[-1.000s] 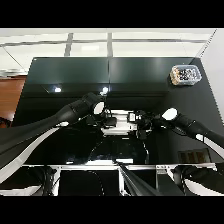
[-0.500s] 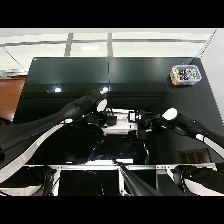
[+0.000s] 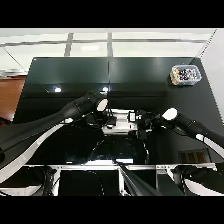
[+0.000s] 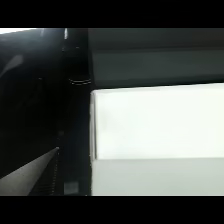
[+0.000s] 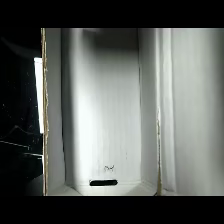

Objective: Fold the box and place the chain.

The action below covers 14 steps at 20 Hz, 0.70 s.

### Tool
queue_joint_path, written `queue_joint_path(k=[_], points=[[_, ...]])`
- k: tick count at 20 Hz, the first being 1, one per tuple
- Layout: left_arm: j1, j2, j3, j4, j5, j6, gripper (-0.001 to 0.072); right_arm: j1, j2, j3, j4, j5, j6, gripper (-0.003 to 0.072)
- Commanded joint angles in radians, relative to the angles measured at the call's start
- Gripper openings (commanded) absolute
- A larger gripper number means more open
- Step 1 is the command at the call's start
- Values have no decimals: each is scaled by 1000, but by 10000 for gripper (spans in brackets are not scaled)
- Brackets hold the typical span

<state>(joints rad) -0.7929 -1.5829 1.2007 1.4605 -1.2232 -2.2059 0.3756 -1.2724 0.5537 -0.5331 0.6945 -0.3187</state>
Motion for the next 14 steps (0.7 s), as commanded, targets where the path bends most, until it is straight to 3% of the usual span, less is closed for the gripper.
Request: queue_joint_path(k=[1,4,5,6,9,14], points=[[0,2,1,23,-13,-2,571,0,-1,1,1,0,0,357],[0,2,1,23,-6,-2,571,0,-1,1,1,0,0,357],[0,2,1,23,-2,-2,541,0,-1,1,1,0,0,356],[0,2,1,23,5,-2,433,0,-1,1,1,0,0,357],[0,2,1,21,23,-1,22,0,-1,1,1,0,0,357],[1,2,1,23,24,-1,24,0,-1,1,1,0,0,357]])
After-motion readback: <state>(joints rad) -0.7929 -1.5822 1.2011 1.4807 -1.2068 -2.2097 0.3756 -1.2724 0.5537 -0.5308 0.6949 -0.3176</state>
